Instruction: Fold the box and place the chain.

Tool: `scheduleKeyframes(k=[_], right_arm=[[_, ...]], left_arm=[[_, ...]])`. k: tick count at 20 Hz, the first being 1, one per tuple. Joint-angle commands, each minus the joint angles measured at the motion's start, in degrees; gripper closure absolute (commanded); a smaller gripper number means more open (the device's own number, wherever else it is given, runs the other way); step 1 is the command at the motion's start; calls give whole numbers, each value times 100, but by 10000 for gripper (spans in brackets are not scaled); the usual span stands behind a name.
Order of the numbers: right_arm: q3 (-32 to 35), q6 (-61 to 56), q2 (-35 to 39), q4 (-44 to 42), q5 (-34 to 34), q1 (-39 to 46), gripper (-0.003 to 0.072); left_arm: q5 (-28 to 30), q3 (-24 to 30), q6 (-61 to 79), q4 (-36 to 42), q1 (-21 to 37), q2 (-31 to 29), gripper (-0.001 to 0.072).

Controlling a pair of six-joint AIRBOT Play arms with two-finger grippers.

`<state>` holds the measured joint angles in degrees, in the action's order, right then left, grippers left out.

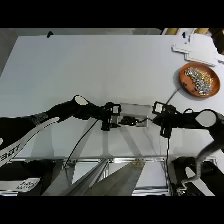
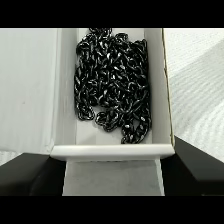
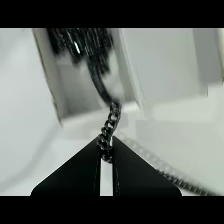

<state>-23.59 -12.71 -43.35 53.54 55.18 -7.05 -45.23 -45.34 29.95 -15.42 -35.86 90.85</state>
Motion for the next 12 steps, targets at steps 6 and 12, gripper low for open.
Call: scheduleKeyframes(k=[6,12], right_arm=[[4,120,201,-2599,-1231,-1338,668],[4,114,-640,-2643,-2798,-2492,662]], left_arm=[[0,-2,2,0,4,2,560],[0,-2,2,0,4,2,560]])
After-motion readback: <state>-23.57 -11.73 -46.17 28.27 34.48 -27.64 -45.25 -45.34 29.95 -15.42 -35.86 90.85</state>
